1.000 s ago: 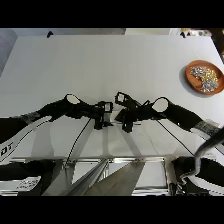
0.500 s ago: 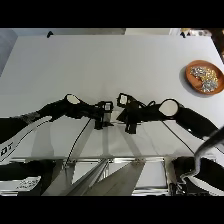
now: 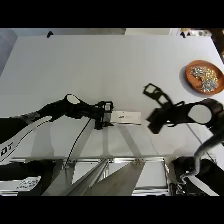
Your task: Fold the box and place the chain.
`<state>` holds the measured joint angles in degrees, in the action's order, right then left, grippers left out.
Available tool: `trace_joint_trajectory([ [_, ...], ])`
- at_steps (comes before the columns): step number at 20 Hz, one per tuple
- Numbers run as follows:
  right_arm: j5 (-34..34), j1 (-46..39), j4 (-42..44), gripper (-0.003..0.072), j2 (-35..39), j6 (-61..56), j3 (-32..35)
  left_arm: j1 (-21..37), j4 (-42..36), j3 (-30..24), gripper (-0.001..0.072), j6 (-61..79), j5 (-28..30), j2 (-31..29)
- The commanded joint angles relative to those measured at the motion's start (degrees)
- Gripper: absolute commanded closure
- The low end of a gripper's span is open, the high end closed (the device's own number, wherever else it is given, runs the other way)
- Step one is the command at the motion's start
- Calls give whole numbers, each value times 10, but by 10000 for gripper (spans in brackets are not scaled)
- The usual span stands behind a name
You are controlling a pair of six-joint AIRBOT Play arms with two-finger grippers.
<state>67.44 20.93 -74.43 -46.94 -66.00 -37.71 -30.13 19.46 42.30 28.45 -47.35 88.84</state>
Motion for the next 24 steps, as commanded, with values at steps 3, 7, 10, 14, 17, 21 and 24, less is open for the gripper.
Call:
trace_joint_trajectory([
  [3,171,-125,-106,669,14,-155,0,0,0,0,436,0,0,0],
  [7,157,-141,-106,669,14,-169,0,0,0,0,436,0,0,0],
  [10,157,-141,-106,669,14,-169,0,0,0,0,436,0,0,0],
  [14,157,-141,-106,669,14,-169,0,0,0,0,436,0,0,0],
  [17,157,-141,-106,669,14,-169,0,0,0,0,436,0,0,0],
  [21,157,-141,-106,669,14,-169,0,0,-19,0,436,-1,-18,0],
  [24,157,-141,-106,669,14,-169,0,0,-19,0,438,-2,-27,0],
])
